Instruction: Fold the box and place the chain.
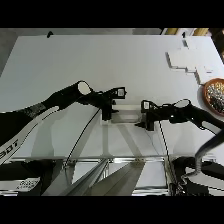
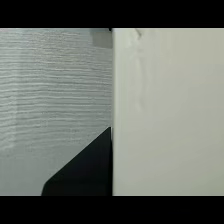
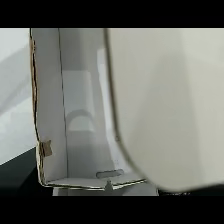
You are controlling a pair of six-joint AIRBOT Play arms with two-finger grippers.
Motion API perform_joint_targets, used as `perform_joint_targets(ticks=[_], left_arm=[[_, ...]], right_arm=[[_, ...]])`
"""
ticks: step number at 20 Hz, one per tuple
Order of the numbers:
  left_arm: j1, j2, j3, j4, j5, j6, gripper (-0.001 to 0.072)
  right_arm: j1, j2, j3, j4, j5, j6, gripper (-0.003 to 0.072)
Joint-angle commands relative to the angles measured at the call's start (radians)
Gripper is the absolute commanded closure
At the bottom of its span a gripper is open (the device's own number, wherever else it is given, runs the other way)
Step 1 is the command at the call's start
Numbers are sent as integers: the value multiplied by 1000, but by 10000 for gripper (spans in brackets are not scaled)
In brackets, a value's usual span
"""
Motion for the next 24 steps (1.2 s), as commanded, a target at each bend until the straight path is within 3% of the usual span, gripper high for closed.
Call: perform_joint_targets(ticks=[1, 12, 15, 17, 19, 20, 24], left_arm=[[0, 0, 0, 0, 1, 0, 700], [0, 0, 0, 0, 1, 0, 700], [0, 0, 0, 0, 1, 0, 700], [0, 0, 0, 0, 1, 0, 700], [0, 0, 0, 0, 1, 0, 700], [0, 0, 0, 0, 1, 0, 700], [0, 0, 0, 0, 1, 0, 700]], right_arm=[[14, -8, -1, 11, -5, -17, 87], [-37, -8, -1, -37, -1, 20, 89], [-37, -8, -1, -40, -2, 20, 162], [-37, -8, -1, -45, -3, 16, 172], [-37, -8, -1, -76, -1, 4, 309], [-37, -8, -1, -92, -1, 4, 340], [-37, -7, -1, -97, 0, 5, 358]])
